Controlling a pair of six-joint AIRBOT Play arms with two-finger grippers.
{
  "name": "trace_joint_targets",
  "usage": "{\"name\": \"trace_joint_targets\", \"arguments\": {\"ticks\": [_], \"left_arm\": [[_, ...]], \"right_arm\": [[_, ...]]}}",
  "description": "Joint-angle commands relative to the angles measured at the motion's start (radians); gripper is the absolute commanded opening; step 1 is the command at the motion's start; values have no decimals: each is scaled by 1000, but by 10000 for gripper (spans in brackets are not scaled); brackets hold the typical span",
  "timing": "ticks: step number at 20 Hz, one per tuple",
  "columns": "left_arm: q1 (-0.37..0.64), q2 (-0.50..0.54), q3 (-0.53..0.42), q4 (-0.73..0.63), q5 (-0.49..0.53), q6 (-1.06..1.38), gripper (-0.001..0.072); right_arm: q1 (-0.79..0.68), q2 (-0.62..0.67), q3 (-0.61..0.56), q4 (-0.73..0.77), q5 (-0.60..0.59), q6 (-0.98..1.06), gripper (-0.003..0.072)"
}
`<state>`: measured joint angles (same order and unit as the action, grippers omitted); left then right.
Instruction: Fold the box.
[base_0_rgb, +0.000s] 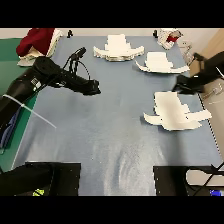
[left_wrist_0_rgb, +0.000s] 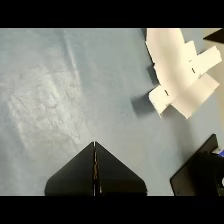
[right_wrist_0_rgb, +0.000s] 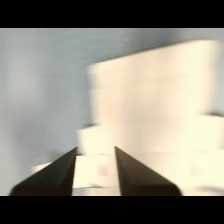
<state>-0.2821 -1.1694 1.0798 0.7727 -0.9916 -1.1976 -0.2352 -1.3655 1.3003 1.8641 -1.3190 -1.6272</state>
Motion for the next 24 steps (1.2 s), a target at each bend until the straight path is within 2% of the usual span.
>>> {"name": "trace_joint_targets", "arguments": {"ticks": [1,3,5,7,10,15,16,18,20,24], "left_arm": [[-19,103,-88,-10,-73,-56,13],[-31,122,-116,-10,-89,-56,13],[-30,122,-116,-18,-91,-56,14],[-29,121,-116,-18,-89,-50,15],[-30,122,-116,-18,-89,-49,15],[-29,121,-116,-18,-80,-49,15],[-29,121,-116,-18,-82,-50,15],[-29,121,-116,-18,-85,-49,14],[-29,121,-116,-18,-82,-48,14],[-29,122,-115,-18,-78,-41,14]], "right_arm": [[-233,-26,59,-291,-58,25,456],[-372,-86,60,-227,-58,-74,456],[-476,-169,71,-50,-77,-227,456],[-542,-257,106,39,-119,-301,456],[-563,-349,177,85,-177,-360,456],[-560,-420,184,182,-290,-470,441],[-560,-422,184,196,-302,-473,415],[-560,-421,184,228,-328,-493,171],[-554,-421,184,285,-356,-507,4],[-470,-414,183,439,-386,-499,2]]}}
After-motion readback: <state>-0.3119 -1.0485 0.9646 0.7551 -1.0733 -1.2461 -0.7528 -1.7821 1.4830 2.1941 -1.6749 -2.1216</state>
